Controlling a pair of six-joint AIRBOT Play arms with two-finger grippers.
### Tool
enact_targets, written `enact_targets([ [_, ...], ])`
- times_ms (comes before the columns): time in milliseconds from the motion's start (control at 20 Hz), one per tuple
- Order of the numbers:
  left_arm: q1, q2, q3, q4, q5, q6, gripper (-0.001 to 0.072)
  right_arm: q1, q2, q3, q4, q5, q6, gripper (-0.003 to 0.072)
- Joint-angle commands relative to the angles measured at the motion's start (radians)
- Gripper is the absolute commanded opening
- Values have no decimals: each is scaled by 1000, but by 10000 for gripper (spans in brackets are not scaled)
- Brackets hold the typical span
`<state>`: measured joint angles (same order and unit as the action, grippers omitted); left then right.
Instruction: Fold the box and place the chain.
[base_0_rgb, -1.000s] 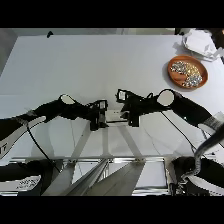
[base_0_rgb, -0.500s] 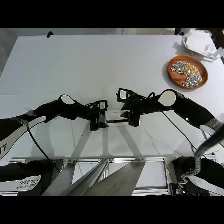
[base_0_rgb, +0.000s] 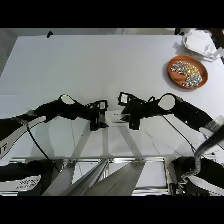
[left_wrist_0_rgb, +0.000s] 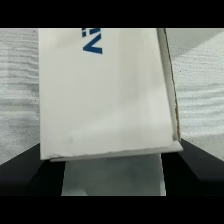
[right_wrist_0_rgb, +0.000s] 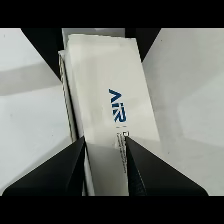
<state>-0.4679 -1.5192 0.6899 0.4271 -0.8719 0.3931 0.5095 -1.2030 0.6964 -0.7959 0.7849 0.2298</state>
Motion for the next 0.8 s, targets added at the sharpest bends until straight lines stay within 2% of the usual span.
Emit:
enact_targets([
  [0,0,1,0,0,0,-1,336,1,0,-18,-3,10,5,244],
  [100,0,1,0,0,0,-1,336,1,0,-18,-4,11,5,330],
  [150,0,1,0,0,0,-1,336,1,0,-18,-4,11,4,345],
  [600,0,1,0,0,0,-1,336,0,70,-17,-2,7,-6,344],
  [750,0,1,0,0,0,-1,336,0,96,-17,63,7,-8,342],
])
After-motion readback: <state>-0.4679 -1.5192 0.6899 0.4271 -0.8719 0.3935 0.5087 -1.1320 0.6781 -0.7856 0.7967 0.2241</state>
